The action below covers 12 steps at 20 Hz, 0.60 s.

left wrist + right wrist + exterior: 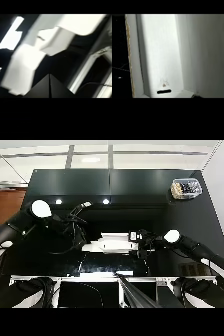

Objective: Fold the box and place the chain.

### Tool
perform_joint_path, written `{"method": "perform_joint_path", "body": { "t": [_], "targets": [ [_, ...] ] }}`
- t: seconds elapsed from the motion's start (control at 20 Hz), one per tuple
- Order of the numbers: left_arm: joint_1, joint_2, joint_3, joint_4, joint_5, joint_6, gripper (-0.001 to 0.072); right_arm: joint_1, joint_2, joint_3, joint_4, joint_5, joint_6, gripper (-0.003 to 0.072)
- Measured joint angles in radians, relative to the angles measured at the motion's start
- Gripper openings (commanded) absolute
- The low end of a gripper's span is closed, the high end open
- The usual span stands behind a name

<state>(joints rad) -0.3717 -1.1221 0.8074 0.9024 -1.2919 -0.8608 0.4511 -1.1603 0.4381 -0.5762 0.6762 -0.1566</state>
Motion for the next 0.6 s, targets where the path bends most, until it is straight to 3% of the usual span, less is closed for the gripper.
{"method": "perform_joint_path", "body": {
  "t": [0.15, 0.3, 0.45, 0.6],
  "targets": [
    [-0.04, 0.005, -0.083, -0.192, 0.14, -0.012, 0.0025, 0.0, 0.0, 0.0, 0.0, 0.0, 0.0, 0.0456],
    [-0.085, -0.005, -0.128, -0.338, 0.379, 0.009, 0.0025, 0.0, 0.0, 0.0, 0.0, 0.0, 0.0, 0.0456],
    [-0.127, -0.037, -0.146, -0.367, 0.584, 0.024, 0.0025, 0.0, 0.0, 0.0, 0.0, 0.0, 0.0, 0.0456],
    [-0.163, -0.088, -0.153, -0.346, 0.685, 0.031, 0.0025, 0.0, 0.0, 0.0, 0.0, 0.0, 0.0, 0.0456]
  ]
}}
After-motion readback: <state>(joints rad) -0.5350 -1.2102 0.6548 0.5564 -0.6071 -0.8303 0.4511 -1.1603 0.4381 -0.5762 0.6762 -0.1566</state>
